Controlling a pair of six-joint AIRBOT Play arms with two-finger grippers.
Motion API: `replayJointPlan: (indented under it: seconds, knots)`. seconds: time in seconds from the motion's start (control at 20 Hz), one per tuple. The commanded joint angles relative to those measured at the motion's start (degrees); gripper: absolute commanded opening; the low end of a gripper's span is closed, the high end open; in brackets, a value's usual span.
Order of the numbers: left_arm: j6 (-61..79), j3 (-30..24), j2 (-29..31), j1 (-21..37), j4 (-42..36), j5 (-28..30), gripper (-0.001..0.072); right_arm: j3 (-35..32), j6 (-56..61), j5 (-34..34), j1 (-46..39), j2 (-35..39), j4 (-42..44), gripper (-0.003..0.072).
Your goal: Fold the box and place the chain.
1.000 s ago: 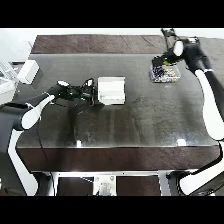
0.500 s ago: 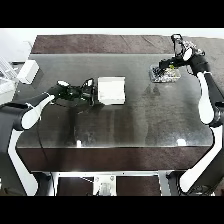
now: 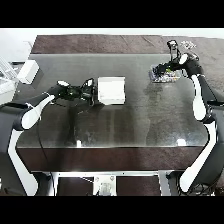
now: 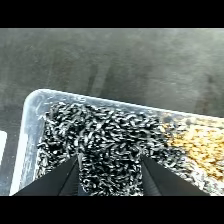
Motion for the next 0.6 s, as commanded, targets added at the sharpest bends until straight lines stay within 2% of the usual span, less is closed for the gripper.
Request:
replayJointPlan:
  seconds: [0.0, 0.1, 0.15, 0.25, 0.55]
  knots:
    - [0.0, 0.04, 0.02, 0.02, 0.02, 0.0, 0.0524, 0.13, -0.7, -0.15, -0.02, -1.4, 0.66, 0.0436]
    - [0.0, 0.04, 0.02, 0.02, 0.02, 0.0, 0.0524, 0.13, -0.7, -0.13, -0.02, -1.99, 1.14, 0.0354]
    - [0.0, 0.04, 0.02, 0.02, 0.02, 0.0, 0.0524, 0.11, -0.98, -0.11, -0.02, -1.99, 1.09, 0.0272]
    - [0.0, 0.04, 0.02, 0.02, 0.02, 0.0, 0.0524, 0.17, -2.08, -0.26, 0.0, -1.75, 0.9, 0.0]
    - [0.0, 0.04, 0.02, 0.02, 0.02, 0.0, 0.0524, 0.2, -1.27, -0.85, 0.0, 3.06, -1.11, 0.0002]
